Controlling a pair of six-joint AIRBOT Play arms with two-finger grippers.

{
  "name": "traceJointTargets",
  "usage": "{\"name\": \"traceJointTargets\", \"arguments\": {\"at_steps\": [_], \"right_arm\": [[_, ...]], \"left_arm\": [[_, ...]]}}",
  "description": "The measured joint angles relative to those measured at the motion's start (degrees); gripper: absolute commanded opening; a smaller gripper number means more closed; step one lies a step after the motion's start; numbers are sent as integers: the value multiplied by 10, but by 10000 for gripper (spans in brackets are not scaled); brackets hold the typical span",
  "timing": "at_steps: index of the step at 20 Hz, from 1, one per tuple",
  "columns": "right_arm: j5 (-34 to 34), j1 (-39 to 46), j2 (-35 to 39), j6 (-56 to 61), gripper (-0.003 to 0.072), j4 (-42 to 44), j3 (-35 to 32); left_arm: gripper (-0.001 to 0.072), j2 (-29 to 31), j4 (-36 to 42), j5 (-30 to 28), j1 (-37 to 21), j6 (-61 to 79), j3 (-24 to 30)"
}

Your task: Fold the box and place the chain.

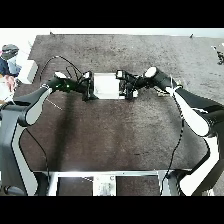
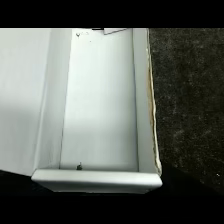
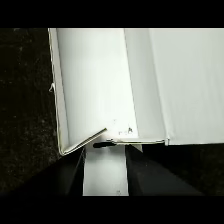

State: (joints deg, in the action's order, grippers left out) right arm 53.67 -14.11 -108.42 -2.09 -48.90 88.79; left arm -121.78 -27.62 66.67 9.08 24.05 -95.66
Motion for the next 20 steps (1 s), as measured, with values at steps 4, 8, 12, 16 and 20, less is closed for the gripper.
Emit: {"name": "traceJointTargets", "arguments": {"at_steps": [4, 8, 12, 16, 20], "right_arm": [[-7, -7, -6, -21, 172, 22, 0], [-12, -9, -10, -34, 166, 31, 0], [-16, -11, -12, -49, 167, 38, 0], [-16, -12, -15, -62, 300, 45, 0], [-16, -12, -17, -70, 714, 47, 0]], "left_arm": [[289, 0, 0, 0, 0, 0, 0], [289, 0, 0, 0, 0, 0, 0], [289, 0, 0, 0, 0, 0, 0], [288, 0, 0, 0, 0, 0, 0], [289, 0, 0, 0, 0, 0, 0]]}}
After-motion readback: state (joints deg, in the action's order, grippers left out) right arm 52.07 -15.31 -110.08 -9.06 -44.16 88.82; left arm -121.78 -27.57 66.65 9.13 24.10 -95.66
